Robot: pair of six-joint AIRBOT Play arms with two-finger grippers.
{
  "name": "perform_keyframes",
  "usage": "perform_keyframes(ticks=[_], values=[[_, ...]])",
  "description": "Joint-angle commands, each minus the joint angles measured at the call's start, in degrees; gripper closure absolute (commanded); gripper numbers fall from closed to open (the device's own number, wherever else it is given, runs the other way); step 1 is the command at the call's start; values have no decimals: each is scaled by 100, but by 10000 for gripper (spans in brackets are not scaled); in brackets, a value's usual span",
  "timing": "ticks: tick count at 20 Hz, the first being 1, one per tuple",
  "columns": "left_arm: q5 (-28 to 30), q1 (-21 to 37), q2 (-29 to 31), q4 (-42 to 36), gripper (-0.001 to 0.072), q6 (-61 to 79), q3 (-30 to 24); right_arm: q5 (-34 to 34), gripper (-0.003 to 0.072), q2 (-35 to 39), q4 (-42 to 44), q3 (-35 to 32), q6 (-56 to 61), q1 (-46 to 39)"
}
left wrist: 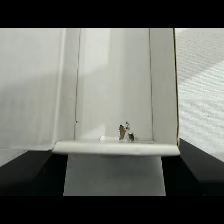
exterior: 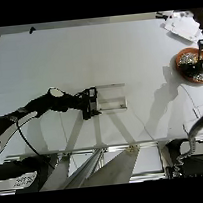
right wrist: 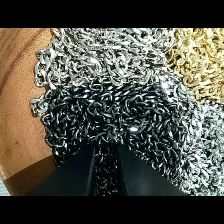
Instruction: Fold the box and place the chain.
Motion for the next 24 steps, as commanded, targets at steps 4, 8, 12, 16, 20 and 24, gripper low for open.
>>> perform_keyframes(ticks=[4, 8, 12, 16, 20, 24], values=[[2, 2, -4, 0, 452, 0, 0, 439, 674, 269, 57, -4, 0, 0], [4, 2, -2, 0, 452, 0, 0, 566, 675, 901, 122, -4, -2, 0], [0, 2, -4, 0, 452, 0, 0, 929, 675, 1556, 363, -4, -2, 4], [4, 2, -4, 0, 452, 0, 0, 1504, 675, 2124, 623, -4, -9, 4], [2, 2, -4, 0, 452, 0, 0, 1993, 675, 2579, 1432, -4, -328, 4], [2, 2, -4, 0, 452, 0, 0, 2594, 674, 3189, 2579, -4, -1110, 4]])
